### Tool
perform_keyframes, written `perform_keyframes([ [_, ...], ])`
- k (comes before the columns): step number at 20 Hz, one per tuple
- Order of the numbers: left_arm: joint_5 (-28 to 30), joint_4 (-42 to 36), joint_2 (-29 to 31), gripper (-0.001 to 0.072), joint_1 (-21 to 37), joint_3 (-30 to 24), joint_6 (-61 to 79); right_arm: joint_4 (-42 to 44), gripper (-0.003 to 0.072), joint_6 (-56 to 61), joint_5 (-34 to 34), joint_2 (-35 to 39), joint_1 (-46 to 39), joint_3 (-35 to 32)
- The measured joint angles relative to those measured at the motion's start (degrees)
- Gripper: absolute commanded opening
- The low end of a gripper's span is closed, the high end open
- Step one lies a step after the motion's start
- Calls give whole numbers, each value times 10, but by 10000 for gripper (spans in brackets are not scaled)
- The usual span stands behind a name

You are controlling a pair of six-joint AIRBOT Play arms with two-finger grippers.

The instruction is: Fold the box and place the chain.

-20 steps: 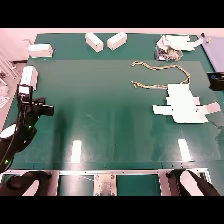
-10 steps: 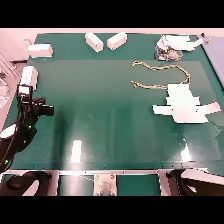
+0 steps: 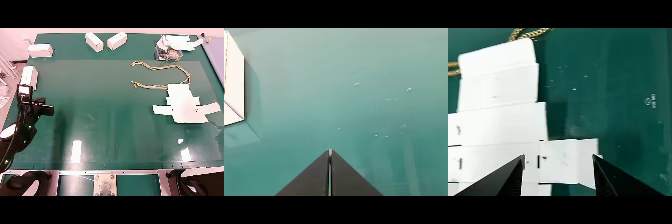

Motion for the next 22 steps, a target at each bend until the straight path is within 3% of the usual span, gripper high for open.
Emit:
perform_keyframes([
  [6,0,0,0,21,0,0,0,-78,506,-32,22,-83,31,86],
  [13,0,0,0,21,0,0,0,-107,497,-72,25,-144,50,100],
  [22,0,0,0,21,0,0,0,-90,465,-107,82,-180,52,101],
])
